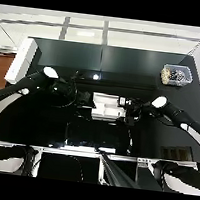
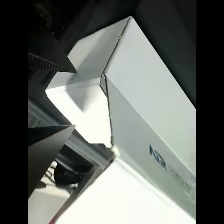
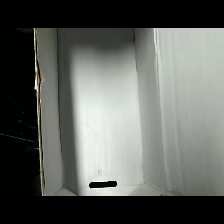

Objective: Fold the box and place the chain.

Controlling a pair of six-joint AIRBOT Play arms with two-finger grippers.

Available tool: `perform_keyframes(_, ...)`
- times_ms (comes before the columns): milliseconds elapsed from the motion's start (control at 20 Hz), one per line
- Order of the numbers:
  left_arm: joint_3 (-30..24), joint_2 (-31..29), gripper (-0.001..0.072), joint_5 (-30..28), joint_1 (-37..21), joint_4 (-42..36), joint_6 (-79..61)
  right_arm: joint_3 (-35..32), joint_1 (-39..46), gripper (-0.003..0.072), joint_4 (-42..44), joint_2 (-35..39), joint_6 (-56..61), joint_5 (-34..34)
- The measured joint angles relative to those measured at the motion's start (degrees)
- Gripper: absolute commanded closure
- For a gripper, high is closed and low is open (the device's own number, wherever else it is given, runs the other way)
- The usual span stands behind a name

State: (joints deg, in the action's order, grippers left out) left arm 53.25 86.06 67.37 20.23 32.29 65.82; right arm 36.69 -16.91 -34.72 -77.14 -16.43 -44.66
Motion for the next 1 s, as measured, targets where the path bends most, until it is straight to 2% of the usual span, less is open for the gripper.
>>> perform_keyframes(300,5.0,0.0,0.0321,-5.0,8.0,15.0,17.7,0.0,0.0,0.0444,0.0,0.0,0.1,0.0)
perform_keyframes(500,6.4,0.2,0.0321,-10.3,12.3,25.4,27.5,0.0,0.0,0.0444,0.3,-0.1,0.2,0.2)
perform_keyframes(1000,9.2,0.1,0.0321,-11.5,20.6,46.5,45.8,0.0,-0.1,0.0444,0.1,-0.1,0.2,0.2)
